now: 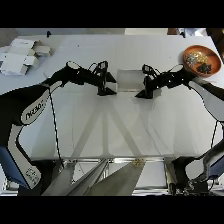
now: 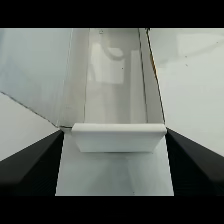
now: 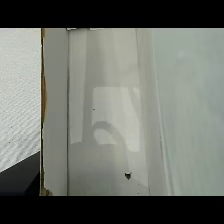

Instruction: Fold the box and place the chain.

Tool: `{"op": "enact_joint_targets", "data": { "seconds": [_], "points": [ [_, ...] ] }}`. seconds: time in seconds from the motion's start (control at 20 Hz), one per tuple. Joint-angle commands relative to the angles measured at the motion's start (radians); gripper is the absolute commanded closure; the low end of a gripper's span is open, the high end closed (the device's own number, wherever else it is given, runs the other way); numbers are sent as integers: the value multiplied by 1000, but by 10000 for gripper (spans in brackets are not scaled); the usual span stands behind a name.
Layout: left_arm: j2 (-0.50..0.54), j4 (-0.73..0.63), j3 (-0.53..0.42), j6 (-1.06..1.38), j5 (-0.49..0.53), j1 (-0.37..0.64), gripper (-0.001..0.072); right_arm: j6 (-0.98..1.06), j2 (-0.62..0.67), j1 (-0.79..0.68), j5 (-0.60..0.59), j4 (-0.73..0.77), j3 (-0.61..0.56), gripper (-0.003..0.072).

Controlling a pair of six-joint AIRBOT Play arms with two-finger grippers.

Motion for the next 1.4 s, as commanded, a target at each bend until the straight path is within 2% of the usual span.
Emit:
{"op": "enact_joint_targets", "data": {
  "seconds": [0.0, 0.35, 0.5, 0.8, 1.35],
  "points": [
    [-1, -1, 1, 0, 6, -9, 9, 0, -1, 1, 0, 0, 0, 162],
    [0, 28, 7, -43, 77, -41, 23, 1, -1, 1, 0, 0, 0, 162],
    [0, 72, 14, -77, 113, -61, 64, 1, -1, 1, 0, 0, 0, 162],
    [-1, 176, 25, -132, 162, -101, 66, 1, -1, 1, 0, 0, 0, 162],
    [-1, 225, 27, -154, 191, -124, 72, 0, -1, 1, 0, 0, 0, 162]
  ]
}}
